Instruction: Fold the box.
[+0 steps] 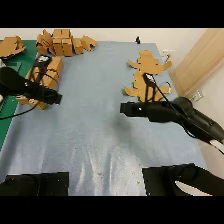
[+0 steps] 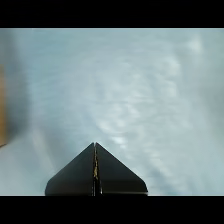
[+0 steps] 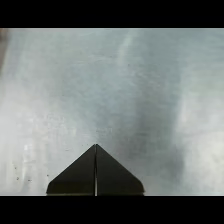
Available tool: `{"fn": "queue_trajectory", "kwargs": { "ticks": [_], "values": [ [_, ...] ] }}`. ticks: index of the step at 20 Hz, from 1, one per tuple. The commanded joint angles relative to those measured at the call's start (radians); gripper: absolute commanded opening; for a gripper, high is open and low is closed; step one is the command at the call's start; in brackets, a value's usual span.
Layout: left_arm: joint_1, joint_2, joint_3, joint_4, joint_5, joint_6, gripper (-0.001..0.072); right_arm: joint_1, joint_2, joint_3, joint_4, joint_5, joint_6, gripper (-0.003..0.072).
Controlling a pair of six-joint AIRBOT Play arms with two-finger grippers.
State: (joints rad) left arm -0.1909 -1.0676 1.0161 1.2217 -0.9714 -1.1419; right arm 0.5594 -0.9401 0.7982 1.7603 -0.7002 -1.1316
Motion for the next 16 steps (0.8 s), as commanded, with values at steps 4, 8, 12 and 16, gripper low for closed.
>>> {"fn": "queue_trajectory", "kwargs": {
  "ticks": [4,8,12,16],
  "values": [
    [-0.264,-0.102,0.001,-0.072,-0.03,-0.113,0.001,-0.017,-0.323,0.262,0.082,-0.197,-0.233,0.0004],
    [-0.295,-0.143,0.001,-0.123,-0.017,-0.112,0.001,-0.016,-0.372,0.282,0.096,-0.209,-0.257,0.0003],
    [-0.295,-0.148,0.001,-0.123,-0.007,-0.112,0.0011,-0.017,-0.372,0.282,0.093,-0.304,-0.256,0.0005],
    [-0.295,-0.148,0.001,-0.123,-0.007,-0.112,0.0011,-0.017,-0.372,0.281,0.094,-0.315,-0.256,0.0005]
  ]
}}
